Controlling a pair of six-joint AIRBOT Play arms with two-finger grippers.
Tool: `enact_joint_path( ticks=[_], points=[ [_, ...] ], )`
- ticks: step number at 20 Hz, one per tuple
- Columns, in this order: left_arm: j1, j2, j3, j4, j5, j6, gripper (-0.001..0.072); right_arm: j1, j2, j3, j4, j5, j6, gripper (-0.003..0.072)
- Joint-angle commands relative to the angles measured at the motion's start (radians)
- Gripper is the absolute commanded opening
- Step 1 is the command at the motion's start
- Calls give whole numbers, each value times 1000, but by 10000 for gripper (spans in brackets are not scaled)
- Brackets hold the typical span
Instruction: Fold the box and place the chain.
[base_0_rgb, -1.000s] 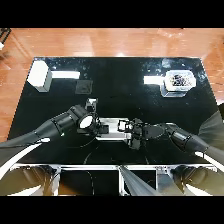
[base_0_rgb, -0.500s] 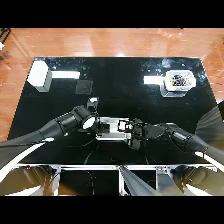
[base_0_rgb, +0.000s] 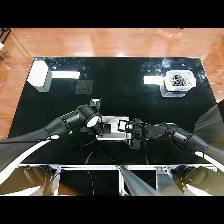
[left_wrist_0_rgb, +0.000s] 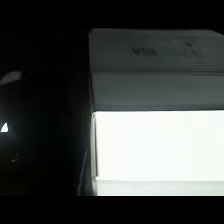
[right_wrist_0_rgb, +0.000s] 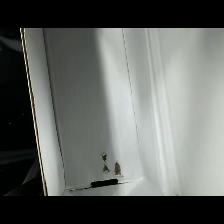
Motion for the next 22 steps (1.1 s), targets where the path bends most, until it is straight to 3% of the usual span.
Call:
enact_joint_path(
  ticks=[1,8,9,13,21,22],
  points=[
    [-2,-2,2,0,-11,-2,254,0,0,0,0,1,1,63],
    [-5,-2,2,-1,7,-6,213,0,0,0,0,1,1,63],
    [-5,-2,2,-1,6,-5,107,0,0,0,0,1,1,63],
    [-9,-2,2,-1,8,-4,20,0,0,0,0,1,1,63],
    [-9,3,9,0,2,-4,29,0,0,0,0,-2,1,63],
    [-9,5,13,0,0,-5,133,0,0,0,0,-2,1,63]
  ],
)
